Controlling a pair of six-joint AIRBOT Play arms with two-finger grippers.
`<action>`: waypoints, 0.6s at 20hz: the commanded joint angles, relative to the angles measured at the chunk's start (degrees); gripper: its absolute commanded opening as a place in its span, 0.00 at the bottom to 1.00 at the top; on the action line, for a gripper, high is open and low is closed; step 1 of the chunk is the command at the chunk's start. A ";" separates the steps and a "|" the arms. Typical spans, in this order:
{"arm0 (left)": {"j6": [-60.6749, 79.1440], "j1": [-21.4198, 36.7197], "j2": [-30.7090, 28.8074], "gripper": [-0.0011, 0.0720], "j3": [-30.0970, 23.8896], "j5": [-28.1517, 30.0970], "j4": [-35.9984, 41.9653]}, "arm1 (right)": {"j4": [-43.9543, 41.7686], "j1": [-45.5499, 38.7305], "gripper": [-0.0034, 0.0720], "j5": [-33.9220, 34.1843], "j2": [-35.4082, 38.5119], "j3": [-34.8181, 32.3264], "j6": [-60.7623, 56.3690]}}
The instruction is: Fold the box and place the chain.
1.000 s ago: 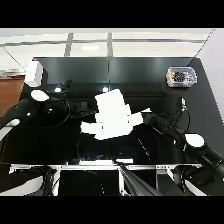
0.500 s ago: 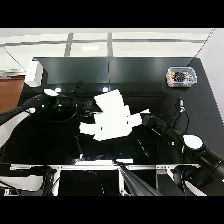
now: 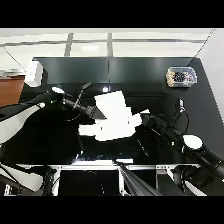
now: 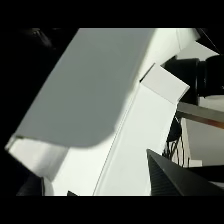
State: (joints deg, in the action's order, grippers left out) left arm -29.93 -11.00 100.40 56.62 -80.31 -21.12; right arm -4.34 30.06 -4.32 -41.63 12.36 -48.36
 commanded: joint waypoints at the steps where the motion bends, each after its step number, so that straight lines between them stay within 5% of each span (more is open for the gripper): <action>1: 4.74 -0.33 1.49 0.77 1.86 -5.95 -0.96 | 0.09 0.04 0.06 -0.74 0.04 0.00 0.00; 3: 5.09 -0.37 1.49 0.68 2.82 -6.23 -2.78 | 0.09 0.04 0.06 -1.01 0.04 0.00 0.00; 10: 5.07 -0.37 1.49 0.67 4.11 -5.27 -4.79 | 0.33 0.04 0.06 -1.88 0.04 0.00 0.02; 12: 5.11 -0.39 1.49 0.30 4.11 -5.25 -4.74 | 0.33 0.04 0.06 -1.84 0.04 0.00 0.00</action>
State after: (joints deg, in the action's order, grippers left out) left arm -24.97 -11.35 101.84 60.51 -85.62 -25.56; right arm -4.10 30.06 -5.93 -41.63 12.36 -48.34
